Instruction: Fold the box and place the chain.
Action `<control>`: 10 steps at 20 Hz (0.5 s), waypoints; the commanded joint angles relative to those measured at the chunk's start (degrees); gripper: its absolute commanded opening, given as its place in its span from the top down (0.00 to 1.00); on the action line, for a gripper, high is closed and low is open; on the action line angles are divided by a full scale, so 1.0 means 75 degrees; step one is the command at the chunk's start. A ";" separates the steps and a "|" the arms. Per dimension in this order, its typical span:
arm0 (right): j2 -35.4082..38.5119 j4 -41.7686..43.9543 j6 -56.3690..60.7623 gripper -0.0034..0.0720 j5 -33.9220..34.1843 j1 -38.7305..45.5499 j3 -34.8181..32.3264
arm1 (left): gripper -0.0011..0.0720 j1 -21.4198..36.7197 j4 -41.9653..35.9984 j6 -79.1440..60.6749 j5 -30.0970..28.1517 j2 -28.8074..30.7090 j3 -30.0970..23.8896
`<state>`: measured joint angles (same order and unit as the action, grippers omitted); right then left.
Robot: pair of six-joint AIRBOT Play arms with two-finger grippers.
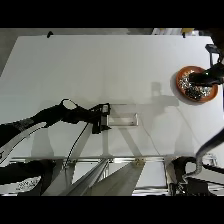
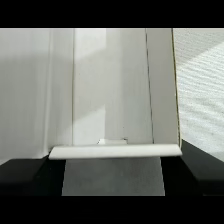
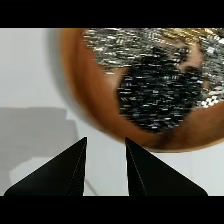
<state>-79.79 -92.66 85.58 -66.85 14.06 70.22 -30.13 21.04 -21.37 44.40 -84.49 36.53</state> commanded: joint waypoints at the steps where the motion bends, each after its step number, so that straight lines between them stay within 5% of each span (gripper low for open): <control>1: -0.0600 -0.0105 -0.0315 0.64 0.0099 0.0854 0.0026 | 0.64 0.0003 0.0000 -0.0003 -0.0003 0.0006 -0.0003; 10: -0.1343 -0.0041 -0.0408 0.67 -0.0111 0.0903 0.0023 | 0.64 0.0003 0.0000 -0.0003 0.0000 0.0006 -0.0003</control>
